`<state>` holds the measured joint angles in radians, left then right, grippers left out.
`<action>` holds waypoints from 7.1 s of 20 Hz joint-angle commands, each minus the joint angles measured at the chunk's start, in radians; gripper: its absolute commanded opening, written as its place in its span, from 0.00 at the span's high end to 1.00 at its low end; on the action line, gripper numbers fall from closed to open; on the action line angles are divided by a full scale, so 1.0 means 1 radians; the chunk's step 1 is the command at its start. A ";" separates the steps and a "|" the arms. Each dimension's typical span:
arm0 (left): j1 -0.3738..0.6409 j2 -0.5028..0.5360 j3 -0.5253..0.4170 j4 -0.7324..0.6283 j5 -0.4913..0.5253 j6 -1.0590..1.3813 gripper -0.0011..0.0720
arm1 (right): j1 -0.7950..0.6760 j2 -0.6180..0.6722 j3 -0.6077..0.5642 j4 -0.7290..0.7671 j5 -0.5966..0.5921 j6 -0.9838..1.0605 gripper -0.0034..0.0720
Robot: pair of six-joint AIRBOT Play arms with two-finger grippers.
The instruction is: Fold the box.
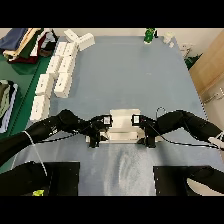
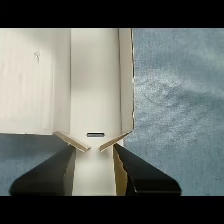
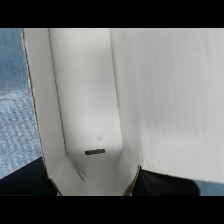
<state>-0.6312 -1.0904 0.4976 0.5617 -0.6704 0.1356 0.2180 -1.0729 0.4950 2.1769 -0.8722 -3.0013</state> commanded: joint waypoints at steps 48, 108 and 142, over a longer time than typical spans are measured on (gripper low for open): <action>0.380 0.240 -0.068 0.527 -0.191 -1.754 0.97 | 0.000 0.000 0.000 0.000 0.000 0.000 0.26; 0.113 0.217 -0.113 0.012 0.007 -1.452 0.97 | 0.000 0.000 0.000 0.000 0.000 0.000 0.26; -0.195 0.119 0.095 0.636 0.047 -2.145 0.28 | 0.000 0.000 0.000 0.000 0.000 0.000 0.26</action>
<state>-0.7952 -0.9707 0.5419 0.9836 -0.5709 -1.8175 0.2180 -1.0729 0.4950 2.1765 -0.8722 -3.0016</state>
